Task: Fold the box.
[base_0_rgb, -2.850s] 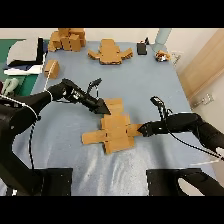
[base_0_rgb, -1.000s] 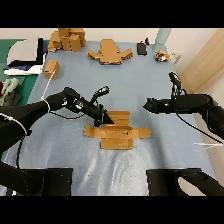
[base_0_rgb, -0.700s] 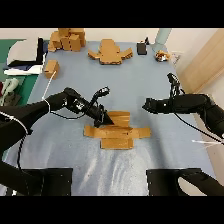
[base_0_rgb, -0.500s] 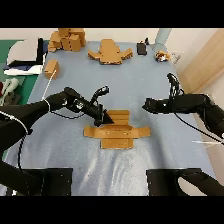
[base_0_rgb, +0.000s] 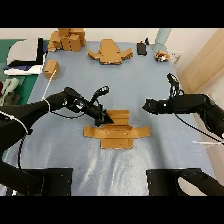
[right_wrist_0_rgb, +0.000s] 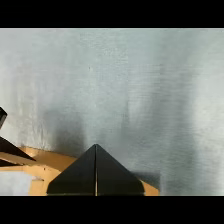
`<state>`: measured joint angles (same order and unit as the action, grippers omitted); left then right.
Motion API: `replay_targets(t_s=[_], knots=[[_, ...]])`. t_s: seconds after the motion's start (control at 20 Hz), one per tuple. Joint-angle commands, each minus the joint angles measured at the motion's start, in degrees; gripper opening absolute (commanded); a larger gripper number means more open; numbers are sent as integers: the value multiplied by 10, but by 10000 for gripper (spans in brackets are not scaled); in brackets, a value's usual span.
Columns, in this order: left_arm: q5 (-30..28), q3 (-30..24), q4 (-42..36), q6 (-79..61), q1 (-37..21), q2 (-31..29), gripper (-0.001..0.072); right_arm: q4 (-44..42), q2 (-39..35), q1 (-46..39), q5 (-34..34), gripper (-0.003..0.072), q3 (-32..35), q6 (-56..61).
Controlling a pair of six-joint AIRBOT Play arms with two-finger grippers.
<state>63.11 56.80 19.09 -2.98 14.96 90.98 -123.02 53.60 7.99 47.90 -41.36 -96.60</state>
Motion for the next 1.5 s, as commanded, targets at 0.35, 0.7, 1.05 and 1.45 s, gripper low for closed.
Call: replay_targets(t_s=[0.35, 0.7, 1.05, 1.45], knots=[[-2, 0, 2, 0, 0, 0, 14, 415, -143, 516, 114, 4, 71, 253], [-1, 0, 2, 0, 0, 0, 14, 589, -33, 662, -8, 456, 130, 205], [-1, 0, 2, 0, 0, 0, 14, 678, 60, 659, -39, 449, 129, 198], [-2, 0, 2, 0, 0, 0, 14, 749, 48, 659, 0, 495, 103, 276]])
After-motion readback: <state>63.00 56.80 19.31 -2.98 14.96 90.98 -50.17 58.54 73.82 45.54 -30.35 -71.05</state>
